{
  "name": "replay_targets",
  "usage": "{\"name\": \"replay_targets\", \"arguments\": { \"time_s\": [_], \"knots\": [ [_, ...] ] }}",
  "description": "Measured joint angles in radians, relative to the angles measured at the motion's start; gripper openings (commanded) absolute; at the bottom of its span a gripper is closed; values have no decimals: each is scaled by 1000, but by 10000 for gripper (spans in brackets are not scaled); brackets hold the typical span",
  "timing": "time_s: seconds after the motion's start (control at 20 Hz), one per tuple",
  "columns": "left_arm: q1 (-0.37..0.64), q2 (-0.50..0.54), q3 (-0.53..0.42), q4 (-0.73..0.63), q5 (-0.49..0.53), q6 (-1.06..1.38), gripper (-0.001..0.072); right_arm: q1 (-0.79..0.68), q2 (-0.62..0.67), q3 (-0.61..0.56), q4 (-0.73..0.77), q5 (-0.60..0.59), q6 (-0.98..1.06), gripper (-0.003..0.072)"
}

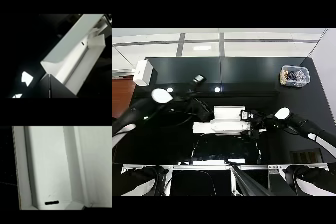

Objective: Fold the box and place the chain.

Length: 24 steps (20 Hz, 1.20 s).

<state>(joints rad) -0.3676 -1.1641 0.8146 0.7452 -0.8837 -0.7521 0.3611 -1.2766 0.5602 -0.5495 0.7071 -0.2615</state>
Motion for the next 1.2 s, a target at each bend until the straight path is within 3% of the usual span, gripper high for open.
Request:
{"name": "replay_targets", "arguments": {
  "time_s": [0.2, 0.25, 0.3, 0.55, 0.8, 1.0, 1.05, 1.2],
  "knots": [
    [28, 232, -119, 72, -41, 45, 52, 0, 0, 0, 0, 3, -2, 158],
    [27, 271, -158, 84, -47, 98, 321, 0, 0, 0, 0, 4, -2, 157],
    [23, 306, -199, 89, -51, 175, 717, 0, 0, 0, -1, 5, -3, 158],
    [-26, 326, -307, 185, 52, 500, 699, 0, 0, 0, -2, 6, -3, 158],
    [-63, 167, -283, 176, 162, 632, 700, 0, 0, 0, -2, 6, -3, 158],
    [-101, 44, -223, 86, 170, 719, 687, 0, 0, 0, -2, 6, -3, 158],
    [-108, 23, -212, 66, 169, 735, 649, 0, 0, 0, -2, 6, -3, 158],
    [-120, -18, -195, 28, 148, 761, 338, 0, 0, 0, -2, 6, -3, 158]
  ]
}}
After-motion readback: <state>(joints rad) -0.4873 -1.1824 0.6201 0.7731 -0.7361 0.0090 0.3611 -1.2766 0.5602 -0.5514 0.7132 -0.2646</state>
